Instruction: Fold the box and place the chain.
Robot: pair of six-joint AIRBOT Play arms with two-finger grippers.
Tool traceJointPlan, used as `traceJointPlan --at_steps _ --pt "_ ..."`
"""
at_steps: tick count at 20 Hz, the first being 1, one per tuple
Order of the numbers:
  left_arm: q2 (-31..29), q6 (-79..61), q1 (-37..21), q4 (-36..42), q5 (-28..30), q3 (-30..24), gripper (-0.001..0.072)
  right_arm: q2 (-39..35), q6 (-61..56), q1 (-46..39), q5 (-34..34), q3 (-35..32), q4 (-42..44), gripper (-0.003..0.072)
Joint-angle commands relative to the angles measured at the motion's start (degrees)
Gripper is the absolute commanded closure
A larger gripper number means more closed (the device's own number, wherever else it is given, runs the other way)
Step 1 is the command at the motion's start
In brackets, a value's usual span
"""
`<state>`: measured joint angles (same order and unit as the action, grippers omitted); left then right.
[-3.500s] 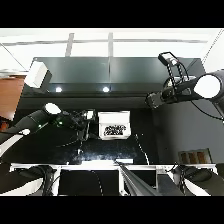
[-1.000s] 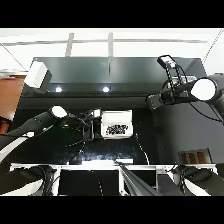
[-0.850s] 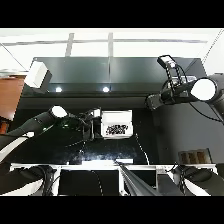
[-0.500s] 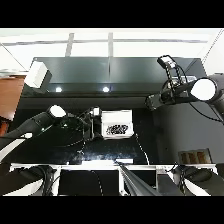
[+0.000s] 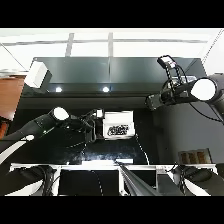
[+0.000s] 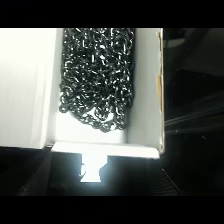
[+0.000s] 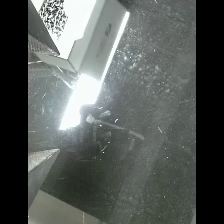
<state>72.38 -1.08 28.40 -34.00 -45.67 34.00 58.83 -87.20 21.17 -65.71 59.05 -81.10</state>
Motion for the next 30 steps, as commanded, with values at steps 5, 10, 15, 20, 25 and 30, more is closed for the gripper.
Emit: traceJointPlan --at_steps 5,10,15,20,25,30 --pt "0.0 -0.8 0.9 1.9 3.3 0.0 0.0002 0.0 0.0 0.0 0.0 0.0 0.0 -0.0016" --pt "0.0 -2.4 0.5 0.9 3.1 0.0 0.0004 0.0 -0.1 0.0 0.0 0.0 0.0 -0.0015" --pt "0.0 -2.4 0.5 -2.4 1.7 0.1 0.0004 0.0 0.0 0.0 -0.1 0.0 0.0 -0.0016" --pt "0.0 -2.6 -0.6 -3.1 0.8 1.0 0.0005 0.0 -0.1 0.0 -0.1 0.0 0.0 -0.0015" --pt "0.1 -5.7 -5.9 -2.8 -4.7 3.0 0.0005 0.0 0.0 0.0 0.0 0.0 0.0 -0.0016" --pt "1.2 -6.6 -2.8 -2.2 -3.6 2.9 0.0003 0.0 -0.1 0.0 0.0 0.0 0.0 -0.0015"
